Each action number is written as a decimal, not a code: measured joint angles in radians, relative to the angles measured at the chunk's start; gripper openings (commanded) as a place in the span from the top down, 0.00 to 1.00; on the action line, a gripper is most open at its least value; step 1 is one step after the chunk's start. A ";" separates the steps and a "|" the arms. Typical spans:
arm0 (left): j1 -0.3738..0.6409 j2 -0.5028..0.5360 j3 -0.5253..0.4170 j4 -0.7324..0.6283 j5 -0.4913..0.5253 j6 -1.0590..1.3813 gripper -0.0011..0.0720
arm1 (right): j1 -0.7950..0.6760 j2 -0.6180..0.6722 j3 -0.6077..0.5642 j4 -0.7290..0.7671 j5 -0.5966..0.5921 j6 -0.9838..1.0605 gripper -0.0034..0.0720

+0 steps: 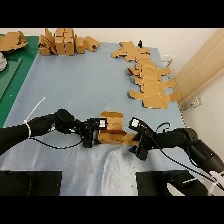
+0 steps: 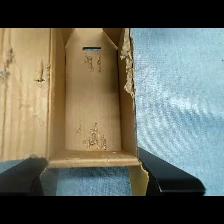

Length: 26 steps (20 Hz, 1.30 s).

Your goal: Fold the box.

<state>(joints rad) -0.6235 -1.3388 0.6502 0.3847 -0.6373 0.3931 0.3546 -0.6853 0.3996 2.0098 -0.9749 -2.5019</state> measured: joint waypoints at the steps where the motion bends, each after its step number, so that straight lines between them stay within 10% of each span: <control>1: 0.000 0.000 0.000 0.000 0.000 0.000 0.27 | 0.005 -0.015 -0.006 0.001 0.044 -0.058 0.24; 6: 0.000 0.000 0.000 0.000 0.000 0.000 0.27 | 0.014 -0.079 -0.002 0.043 0.196 -0.262 0.27; 8: 0.000 0.000 0.000 0.000 0.000 0.000 0.27 | 0.018 -0.093 0.004 0.062 0.220 -0.307 0.63; 12: 0.000 0.000 0.000 0.000 0.000 0.000 0.27 | 0.040 -0.103 0.009 0.094 0.234 -0.350 0.84; 26: 0.000 0.000 0.000 0.000 0.000 0.000 0.27 | 0.077 -0.181 0.010 0.200 0.276 -0.394 0.84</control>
<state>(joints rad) -0.6235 -1.3388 0.6502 0.3851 -0.6376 0.3931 0.4316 -0.8665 0.4091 2.2097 -0.6987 -2.8956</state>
